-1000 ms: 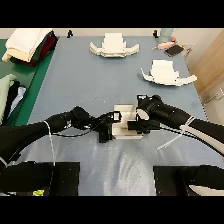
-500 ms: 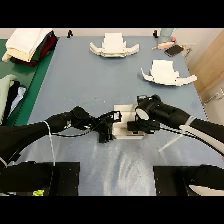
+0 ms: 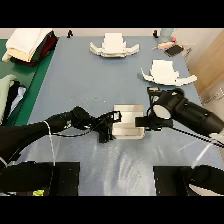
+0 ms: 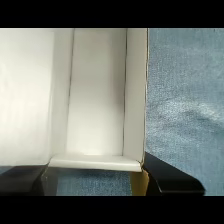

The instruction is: Fold the box.

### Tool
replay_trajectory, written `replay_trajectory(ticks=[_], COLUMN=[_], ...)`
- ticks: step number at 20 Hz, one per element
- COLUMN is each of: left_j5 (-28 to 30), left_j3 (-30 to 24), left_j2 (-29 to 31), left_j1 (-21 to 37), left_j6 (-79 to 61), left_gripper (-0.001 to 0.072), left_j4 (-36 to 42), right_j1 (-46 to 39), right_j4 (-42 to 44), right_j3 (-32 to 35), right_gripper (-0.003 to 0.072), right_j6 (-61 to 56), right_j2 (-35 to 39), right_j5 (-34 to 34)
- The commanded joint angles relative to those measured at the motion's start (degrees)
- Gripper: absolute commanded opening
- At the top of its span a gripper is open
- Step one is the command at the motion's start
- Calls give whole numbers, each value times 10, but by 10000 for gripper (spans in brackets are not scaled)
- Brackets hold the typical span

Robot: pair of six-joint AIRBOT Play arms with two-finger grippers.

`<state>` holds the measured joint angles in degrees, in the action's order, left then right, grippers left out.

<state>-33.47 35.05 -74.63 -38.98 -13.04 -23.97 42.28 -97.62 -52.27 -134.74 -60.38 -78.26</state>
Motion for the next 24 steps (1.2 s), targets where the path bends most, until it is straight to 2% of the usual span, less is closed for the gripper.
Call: replay_trajectory(ticks=[1, 3, 5, 7, 10, 13, 15, 18, 24], left_j5=[0, 0, 0, 0, 0, 0, 0, 0, 0], left_j3=[0, 0, 0, 0, 0, 0, 0, 0, 0], left_j2=[0, 0, 0, 0, 0, 0, 0, 0, 0], left_j1=[0, 0, 0, 0, 0, 0, 0, 0, 0], left_j6=[0, 0, 0, 0, 0, 0, 0, 0, 0], left_gripper=[480, 480, 480, 480, 480, 480, 480, 480, 480], left_j4=[0, 0, 0, 0, 0, 0, 0, 0, 0], right_j1=[-68, -150, -237, -324, -419, -455, -451, -432, -424], right_j4=[-2, 41, 125, 263, 475, 614, 658, 702, 702], right_j3=[1, 1, 1, 1, 1, 0, -3, -12, -12], right_gripper=[3, 1, 1, 1, 1, 1, 1, 2, 2], right_j6=[72, 158, 266, 400, 570, 669, 720, 808, 851], right_j2=[23, 0, -36, -85, -167, -231, -259, -283, -263], right_j5=[-6, 18, 60, 84, 76, 57, 38, -37, -116])
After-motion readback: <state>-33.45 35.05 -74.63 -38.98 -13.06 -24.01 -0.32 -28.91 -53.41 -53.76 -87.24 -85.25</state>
